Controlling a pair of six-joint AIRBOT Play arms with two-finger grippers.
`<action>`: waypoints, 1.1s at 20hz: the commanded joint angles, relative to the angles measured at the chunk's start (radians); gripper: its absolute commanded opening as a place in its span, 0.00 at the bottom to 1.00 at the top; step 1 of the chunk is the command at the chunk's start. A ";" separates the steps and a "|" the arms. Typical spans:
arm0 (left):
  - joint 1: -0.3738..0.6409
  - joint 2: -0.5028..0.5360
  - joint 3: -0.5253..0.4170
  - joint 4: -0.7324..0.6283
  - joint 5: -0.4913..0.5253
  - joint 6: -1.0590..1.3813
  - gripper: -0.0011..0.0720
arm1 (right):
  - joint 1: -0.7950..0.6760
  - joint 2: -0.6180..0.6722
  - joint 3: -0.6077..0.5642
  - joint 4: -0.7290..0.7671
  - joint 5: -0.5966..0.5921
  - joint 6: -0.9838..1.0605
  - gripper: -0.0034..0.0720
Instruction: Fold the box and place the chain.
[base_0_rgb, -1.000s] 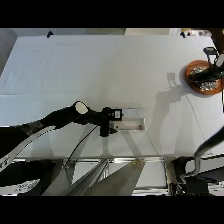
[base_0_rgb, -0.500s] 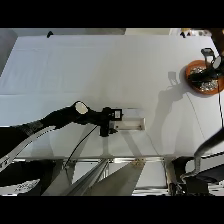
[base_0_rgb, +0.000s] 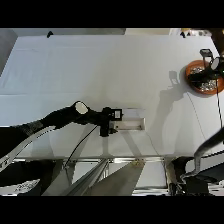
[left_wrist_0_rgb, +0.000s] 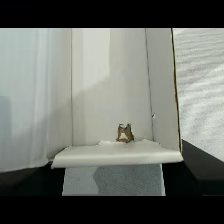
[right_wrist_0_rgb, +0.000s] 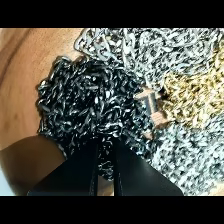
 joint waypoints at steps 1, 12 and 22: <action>-0.001 0.000 0.000 0.000 0.000 0.000 0.08 | 0.000 0.033 0.002 0.001 0.094 0.000 0.07; -0.001 0.000 0.000 0.000 0.000 0.000 0.08 | 0.000 0.636 0.002 0.308 0.357 0.000 0.07; -0.001 0.000 0.000 0.000 0.000 0.000 0.08 | 0.000 0.954 0.002 0.566 0.597 -0.079 0.07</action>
